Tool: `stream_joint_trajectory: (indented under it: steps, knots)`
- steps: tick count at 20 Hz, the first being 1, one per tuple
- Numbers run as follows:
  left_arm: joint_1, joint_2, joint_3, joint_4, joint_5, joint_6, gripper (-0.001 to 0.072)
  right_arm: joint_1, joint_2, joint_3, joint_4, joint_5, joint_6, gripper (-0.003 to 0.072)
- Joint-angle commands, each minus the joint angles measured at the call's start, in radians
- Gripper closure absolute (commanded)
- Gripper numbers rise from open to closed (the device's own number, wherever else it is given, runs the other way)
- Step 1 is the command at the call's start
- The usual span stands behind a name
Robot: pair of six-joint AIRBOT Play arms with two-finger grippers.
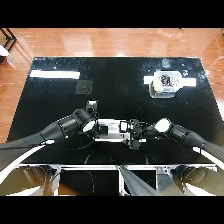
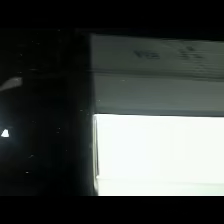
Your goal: Fold the box and place the chain.
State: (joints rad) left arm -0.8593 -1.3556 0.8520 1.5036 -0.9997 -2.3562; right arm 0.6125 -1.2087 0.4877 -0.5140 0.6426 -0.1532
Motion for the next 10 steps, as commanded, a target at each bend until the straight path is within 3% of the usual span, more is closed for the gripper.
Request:
stream_joint_trajectory:
  steps: [1, 6, 7, 8, 9, 10]
  knots:
    - [0.0, 0.001, 0.001, 0.002, -0.007, 0.009, 0.066, 0.001, 0.0, 0.0, 0.0, 0.001, 0.002, 0.0388]
    - [0.0, 0.001, 0.028, 0.008, -0.027, 0.034, 0.0684, 0.001, 0.0, 0.0, 0.001, 0.001, 0.002, 0.0384]
    - [0.0, 0.001, 0.03, 0.01, -0.027, 0.035, 0.0684, 0.0, 0.0, 0.0, 0.001, 0.001, 0.002, 0.0303]
    - [0.0, 0.0, 0.029, 0.011, -0.03, 0.038, 0.0684, 0.0, 0.002, 0.0, 0.002, 0.001, 0.003, 0.0082]
    - [0.001, 0.0, 0.029, 0.014, -0.031, 0.037, 0.0684, 0.0, 0.007, 0.0, 0.0, 0.002, 0.003, -0.002]
    - [0.001, 0.0, 0.029, 0.018, -0.031, 0.037, 0.0684, 0.0, 0.018, 0.0, -0.011, 0.008, 0.003, -0.0021]
